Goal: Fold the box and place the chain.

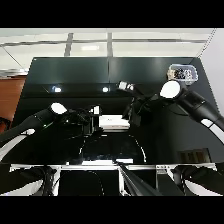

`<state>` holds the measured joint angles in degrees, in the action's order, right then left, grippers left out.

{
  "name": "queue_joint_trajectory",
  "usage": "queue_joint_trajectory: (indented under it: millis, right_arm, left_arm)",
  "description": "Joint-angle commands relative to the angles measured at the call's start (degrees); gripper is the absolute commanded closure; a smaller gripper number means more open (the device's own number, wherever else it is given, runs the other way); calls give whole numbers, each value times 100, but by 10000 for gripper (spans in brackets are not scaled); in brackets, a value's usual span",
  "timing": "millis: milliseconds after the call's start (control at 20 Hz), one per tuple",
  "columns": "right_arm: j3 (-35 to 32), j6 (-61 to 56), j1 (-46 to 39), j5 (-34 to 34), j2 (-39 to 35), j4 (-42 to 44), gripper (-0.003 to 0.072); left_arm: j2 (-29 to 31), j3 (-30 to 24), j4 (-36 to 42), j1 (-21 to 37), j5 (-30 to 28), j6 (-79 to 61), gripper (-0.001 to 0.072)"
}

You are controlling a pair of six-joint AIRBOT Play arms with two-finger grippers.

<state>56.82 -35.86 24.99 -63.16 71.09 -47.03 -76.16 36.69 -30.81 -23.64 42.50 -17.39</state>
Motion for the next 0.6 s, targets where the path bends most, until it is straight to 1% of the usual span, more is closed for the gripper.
queue_joint_trajectory:
  millis: [0,50,300,400,550]
  right_arm:
    - [-142,-1480,-262,-321,-127,26,679]
    - [-214,-1547,-267,-286,-101,184,679]
    - [-516,-2247,-247,-212,448,2264,679]
    - [-516,-2374,-227,-195,737,2603,678]
    - [-516,-2673,-225,96,984,2444,677]
  left_arm:
    - [0,2,-7,0,-7,-2,222]
    - [0,2,-22,0,-7,-2,221]
    - [0,2,-20,0,-4,-2,221]
    - [0,2,-20,0,-4,-2,221]
    - [0,2,-22,0,-4,-2,222]
